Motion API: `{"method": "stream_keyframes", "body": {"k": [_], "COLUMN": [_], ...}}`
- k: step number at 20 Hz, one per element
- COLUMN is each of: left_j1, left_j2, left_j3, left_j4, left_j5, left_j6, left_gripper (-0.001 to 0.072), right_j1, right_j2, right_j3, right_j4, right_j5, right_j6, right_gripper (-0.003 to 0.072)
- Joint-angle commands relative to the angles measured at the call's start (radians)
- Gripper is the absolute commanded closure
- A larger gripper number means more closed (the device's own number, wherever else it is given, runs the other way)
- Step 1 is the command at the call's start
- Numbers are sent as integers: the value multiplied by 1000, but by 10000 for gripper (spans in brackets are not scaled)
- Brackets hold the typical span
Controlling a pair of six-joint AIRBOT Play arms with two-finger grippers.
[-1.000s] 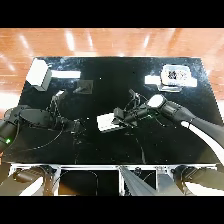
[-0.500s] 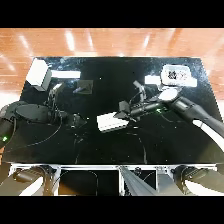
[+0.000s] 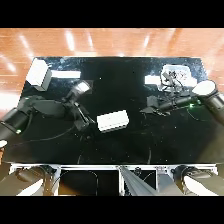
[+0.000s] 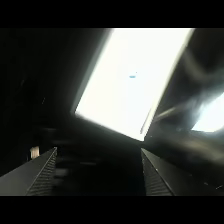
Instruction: Fold the box and place the chain.
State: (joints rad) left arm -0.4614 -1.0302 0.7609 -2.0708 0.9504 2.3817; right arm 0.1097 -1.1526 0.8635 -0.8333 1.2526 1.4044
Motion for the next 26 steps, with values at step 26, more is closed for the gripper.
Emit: {"method": "stream_keyframes", "body": {"k": [26], "left_j1": [-157], "left_j2": [-214], "left_j3": [87], "left_j4": [70], "left_j5": [-53], "left_j6": [214], "left_gripper": [80], "right_j1": [-30], "right_j2": [17], "right_j3": [0], "right_j4": [-106], "right_j5": [19], "right_j6": [29], "right_gripper": [648]}}
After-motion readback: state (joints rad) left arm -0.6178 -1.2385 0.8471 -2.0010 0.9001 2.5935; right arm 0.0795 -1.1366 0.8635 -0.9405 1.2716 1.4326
